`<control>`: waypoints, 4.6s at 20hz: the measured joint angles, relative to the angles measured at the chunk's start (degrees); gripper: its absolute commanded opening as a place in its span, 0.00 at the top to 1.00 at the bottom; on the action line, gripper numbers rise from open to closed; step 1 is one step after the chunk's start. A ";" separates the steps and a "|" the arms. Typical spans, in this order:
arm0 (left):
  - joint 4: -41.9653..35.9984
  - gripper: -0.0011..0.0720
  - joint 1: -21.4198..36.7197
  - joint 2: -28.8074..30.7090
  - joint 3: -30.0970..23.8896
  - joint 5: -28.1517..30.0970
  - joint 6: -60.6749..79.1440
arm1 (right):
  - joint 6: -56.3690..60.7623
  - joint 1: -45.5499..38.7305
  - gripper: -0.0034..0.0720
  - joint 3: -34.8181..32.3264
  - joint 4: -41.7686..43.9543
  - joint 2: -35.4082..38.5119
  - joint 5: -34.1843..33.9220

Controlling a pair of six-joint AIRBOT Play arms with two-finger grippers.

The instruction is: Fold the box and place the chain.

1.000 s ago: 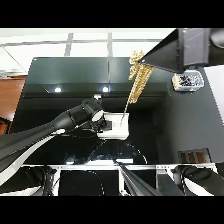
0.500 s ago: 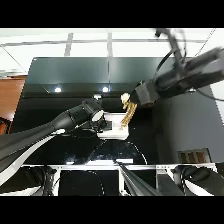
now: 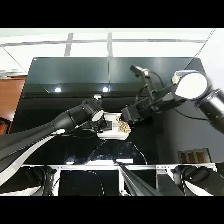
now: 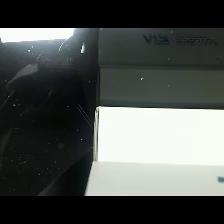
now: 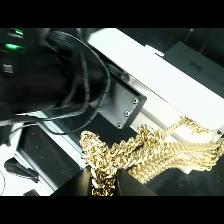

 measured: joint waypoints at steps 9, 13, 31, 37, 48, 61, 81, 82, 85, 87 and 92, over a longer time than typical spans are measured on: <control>0.02 0.95 -0.02 0.02 0.02 -0.02 0.00 | -0.42 -0.24 0.94 4.24 0.98 0.00 -0.17; 0.02 0.95 -0.02 0.02 0.00 -0.02 0.00 | -0.50 -0.81 0.94 11.56 1.27 0.00 2.69; 0.02 0.95 -0.02 0.00 0.00 -0.02 0.00 | 1.05 0.85 0.93 -7.39 -2.36 -2.69 -5.97; 0.02 0.95 -0.02 0.00 0.00 -0.02 0.00 | 0.70 1.18 0.58 -8.20 -3.02 -4.09 -7.08; 0.02 0.62 0.00 0.00 0.00 -0.04 0.59 | 0.20 -7.69 0.58 -8.31 -14.25 3.19 -1.36; 7.04 0.26 7.10 27.93 -11.21 -4.33 7.45 | -1.33 -8.63 0.58 -8.33 -15.61 4.07 -0.92; -54.64 0.01 32.22 24.37 -36.44 15.74 150.90 | -1.33 -8.63 0.58 -8.33 -15.04 4.07 -2.40; -55.25 0.01 31.87 22.32 -35.65 15.89 152.10 | -1.33 -8.63 0.58 -8.33 -14.95 4.07 -2.43; -57.79 0.01 31.19 18.10 -34.14 16.55 154.51 | -1.31 -8.63 0.58 -8.31 -14.71 4.07 -2.43; -58.86 0.01 30.77 16.35 -33.33 16.61 155.38 | -1.31 -8.63 0.58 -8.31 -14.56 4.07 -2.43; -60.26 0.01 30.32 13.38 -31.08 16.55 155.77 | -1.33 -8.63 0.58 -8.33 -14.45 4.07 -2.71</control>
